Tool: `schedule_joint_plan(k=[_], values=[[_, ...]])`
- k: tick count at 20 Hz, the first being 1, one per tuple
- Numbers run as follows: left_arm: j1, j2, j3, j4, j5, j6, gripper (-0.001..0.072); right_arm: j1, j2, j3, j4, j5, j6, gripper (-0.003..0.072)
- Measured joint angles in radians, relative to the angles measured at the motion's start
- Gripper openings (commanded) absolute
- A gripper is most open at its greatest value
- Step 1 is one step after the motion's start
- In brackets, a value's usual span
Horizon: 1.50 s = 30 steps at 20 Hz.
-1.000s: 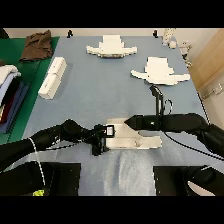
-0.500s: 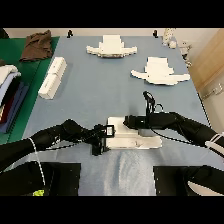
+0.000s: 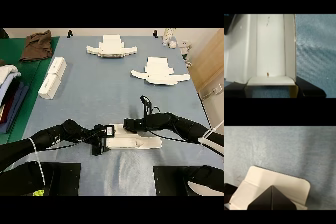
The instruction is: Fold the box.
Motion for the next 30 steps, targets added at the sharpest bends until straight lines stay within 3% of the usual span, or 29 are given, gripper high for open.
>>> schedule_joint_plan(k=[5, 11, 17, 18, 20, 21, 23, 26, 30], values=[[0.000, 0.000, 0.000, 0.002, -0.006, 0.001, 0.0462, 0.000, 0.018, 0.004, -0.019, -0.023, -0.017, -0.0002], [0.000, 0.000, 0.000, 0.002, -0.002, 0.001, 0.0462, 0.000, 0.223, 0.037, -0.156, -0.061, -0.054, -0.0001], [0.000, 0.000, 0.000, 0.001, -0.001, 0.001, 0.0462, 0.000, 0.442, 0.039, -0.317, -0.352, -0.139, 0.0000], [0.000, 0.000, 0.000, 0.001, -0.001, 0.001, 0.0462, 0.000, 0.469, 0.035, -0.329, -0.421, -0.183, 0.0058], [0.000, 0.000, 0.000, 0.001, 0.000, 0.001, 0.0462, 0.000, 0.512, 0.023, -0.368, -0.530, -0.254, 0.0413], [0.000, 0.000, 0.000, 0.000, 0.000, 0.001, 0.0462, 0.000, 0.525, 0.014, -0.393, -0.569, -0.285, 0.0537], [0.000, 0.000, 0.000, 0.000, 0.000, 0.001, 0.0462, 0.000, 0.541, -0.012, -0.452, -0.614, -0.362, 0.0702], [0.000, 0.000, 0.000, 0.000, 0.000, 0.000, 0.0462, 0.000, 0.538, -0.072, -0.538, -0.589, -0.549, 0.0711], [0.000, 0.000, 0.000, 0.000, 0.000, 0.000, 0.0462, 0.000, 0.502, -0.136, -0.558, -0.452, -0.796, 0.0709]])
